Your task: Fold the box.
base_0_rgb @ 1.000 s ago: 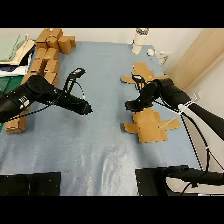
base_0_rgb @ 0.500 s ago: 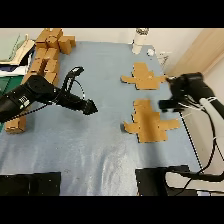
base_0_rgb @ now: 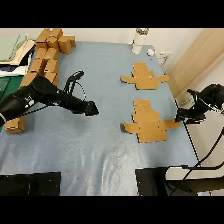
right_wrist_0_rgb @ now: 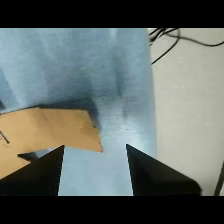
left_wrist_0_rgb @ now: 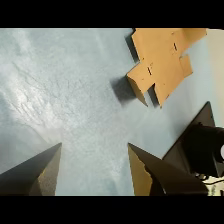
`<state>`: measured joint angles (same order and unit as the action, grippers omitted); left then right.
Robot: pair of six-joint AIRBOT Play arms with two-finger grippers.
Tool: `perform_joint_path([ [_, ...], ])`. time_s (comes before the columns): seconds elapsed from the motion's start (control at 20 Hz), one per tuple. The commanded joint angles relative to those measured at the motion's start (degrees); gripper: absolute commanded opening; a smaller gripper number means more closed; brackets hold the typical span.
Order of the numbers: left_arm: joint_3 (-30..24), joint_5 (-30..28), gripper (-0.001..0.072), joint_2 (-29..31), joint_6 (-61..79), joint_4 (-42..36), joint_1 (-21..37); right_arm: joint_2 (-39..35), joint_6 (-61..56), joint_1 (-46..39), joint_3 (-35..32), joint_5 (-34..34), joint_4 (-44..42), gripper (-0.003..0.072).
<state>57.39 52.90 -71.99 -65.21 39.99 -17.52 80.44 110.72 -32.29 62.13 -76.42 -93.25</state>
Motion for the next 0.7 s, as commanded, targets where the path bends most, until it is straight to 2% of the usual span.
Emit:
perform_joint_path([
  [0.0, 0.0, 2.7, 0.0625, -0.8, -0.4, -2.1, 0.1, 3.0, 8.4, -2.0, 0.0, -3.3, -7.7, 0.0584],
  [0.1, 0.0, 4.3, 0.0625, -0.8, -0.2, -2.8, 0.1, 3.4, 11.4, -1.9, 0.0, -4.5, -14.0, 0.0577],
  [0.2, 0.0, 5.0, 0.0625, -0.8, -0.2, -2.8, 0.1, 3.5, 11.9, -1.5, 0.0, -5.6, -14.8, 0.0571],
  [0.3, 0.0, 5.6, 0.0625, -0.8, -0.2, -2.8, 0.1, 3.5, 11.9, -1.1, 0.0, -6.6, -15.9, 0.0415],
  [0.45, 0.0, 6.3, 0.0625, -0.8, -0.2, -2.8, 0.1, 3.5, 11.9, -1.1, 0.0, -8.3, -20.2, 0.0398],
  [0.55, 0.0, 6.2, 0.0625, -0.8, -0.2, -2.8, 0.1, 3.5, 11.8, -0.5, 0.0, -10.5, -20.5, 0.0166],
  [0.6, 0.0, 6.1, 0.0624, -0.8, -0.2, -2.8, 0.1, 3.5, 10.8, 0.3, -0.1, -10.9, -20.5, 0.0104],
  [0.65, 0.0, 6.1, 0.0624, -0.8, -0.2, -2.8, 0.1, 3.5, 8.1, 1.1, -0.1, -11.0, -20.5, 0.0006],
])
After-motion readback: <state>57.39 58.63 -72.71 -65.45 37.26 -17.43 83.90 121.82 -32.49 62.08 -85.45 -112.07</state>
